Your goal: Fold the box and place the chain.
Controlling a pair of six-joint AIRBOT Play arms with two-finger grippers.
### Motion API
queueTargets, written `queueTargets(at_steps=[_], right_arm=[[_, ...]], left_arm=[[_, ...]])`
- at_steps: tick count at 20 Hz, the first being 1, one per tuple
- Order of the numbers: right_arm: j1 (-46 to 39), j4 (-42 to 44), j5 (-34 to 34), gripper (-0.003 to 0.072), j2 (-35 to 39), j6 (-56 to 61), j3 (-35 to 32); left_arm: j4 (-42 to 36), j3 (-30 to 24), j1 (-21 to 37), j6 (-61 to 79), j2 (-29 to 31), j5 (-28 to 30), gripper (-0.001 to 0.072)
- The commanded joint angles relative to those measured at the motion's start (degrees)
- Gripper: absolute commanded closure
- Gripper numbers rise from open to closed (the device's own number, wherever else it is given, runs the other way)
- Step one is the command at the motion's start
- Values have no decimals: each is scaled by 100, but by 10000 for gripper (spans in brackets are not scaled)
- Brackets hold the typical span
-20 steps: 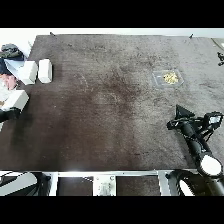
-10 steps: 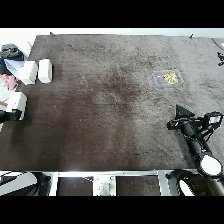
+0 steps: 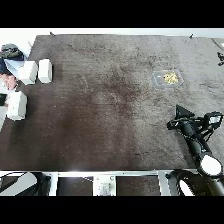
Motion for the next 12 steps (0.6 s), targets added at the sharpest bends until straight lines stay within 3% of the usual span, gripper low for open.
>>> queueTargets(at_steps=[1, 3, 5, 8, 12], right_arm=[[4, 2, 0, 677, 4, 0, -2], [4, 4, 0, 677, 4, 0, -2], [4, 2, 0, 677, 4, 0, 0], [4, 4, 0, 677, 4, 0, -2], [4, 2, 0, 677, 4, 0, 0]], left_arm=[[-232, 505, -4, -144, 326, -986, 668], [-1202, 592, -4, -50, 498, -1495, 702], [-1982, 588, -149, 46, 804, -1349, 704], [-2129, 398, -872, 81, 1714, 81, 704], [-2365, -638, -2094, 83, 3117, 2120, 704]])
